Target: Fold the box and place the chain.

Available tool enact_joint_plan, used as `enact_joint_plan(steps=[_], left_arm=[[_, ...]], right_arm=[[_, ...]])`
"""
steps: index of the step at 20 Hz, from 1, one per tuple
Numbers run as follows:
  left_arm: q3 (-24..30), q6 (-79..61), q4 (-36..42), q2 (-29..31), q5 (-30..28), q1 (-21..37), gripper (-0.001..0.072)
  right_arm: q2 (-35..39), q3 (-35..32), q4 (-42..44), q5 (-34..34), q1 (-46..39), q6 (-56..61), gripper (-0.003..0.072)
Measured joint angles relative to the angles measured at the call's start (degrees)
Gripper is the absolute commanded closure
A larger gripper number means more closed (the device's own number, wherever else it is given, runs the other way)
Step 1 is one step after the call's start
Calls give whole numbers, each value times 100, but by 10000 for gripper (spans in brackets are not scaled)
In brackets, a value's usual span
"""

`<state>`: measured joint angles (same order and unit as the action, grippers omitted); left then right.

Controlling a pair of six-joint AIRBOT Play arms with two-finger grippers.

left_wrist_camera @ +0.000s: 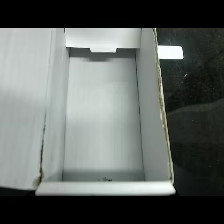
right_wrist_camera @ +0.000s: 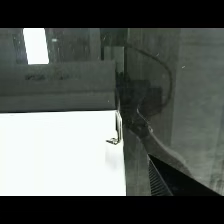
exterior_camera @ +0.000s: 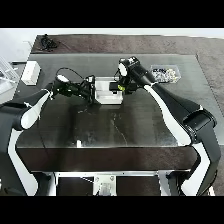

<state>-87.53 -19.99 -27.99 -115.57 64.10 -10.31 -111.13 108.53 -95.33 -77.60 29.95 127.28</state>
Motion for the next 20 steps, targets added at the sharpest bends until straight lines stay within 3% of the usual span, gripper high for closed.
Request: enact_joint_plan(steps=[8,11,13,14,15,19,20], left_arm=[[0,2,2,0,0,0,180],[0,0,0,0,-2,0,180],[0,2,2,0,-4,-2,180],[0,2,2,0,-7,-2,180],[0,4,9,0,-22,-11,180],[0,9,20,-7,-24,-11,180],[0,9,20,-4,-22,-9,180]], right_arm=[[-299,-122,173,216,-2,-140,131],[-413,-122,87,92,-11,-142,273],[-450,-116,7,66,-11,-96,304],[-463,-109,-37,48,-11,-72,378],[-476,-109,-59,39,-11,-52,386],[-496,-109,-208,-2,-17,-11,358],[-496,-109,-245,-17,-17,-4,200]])
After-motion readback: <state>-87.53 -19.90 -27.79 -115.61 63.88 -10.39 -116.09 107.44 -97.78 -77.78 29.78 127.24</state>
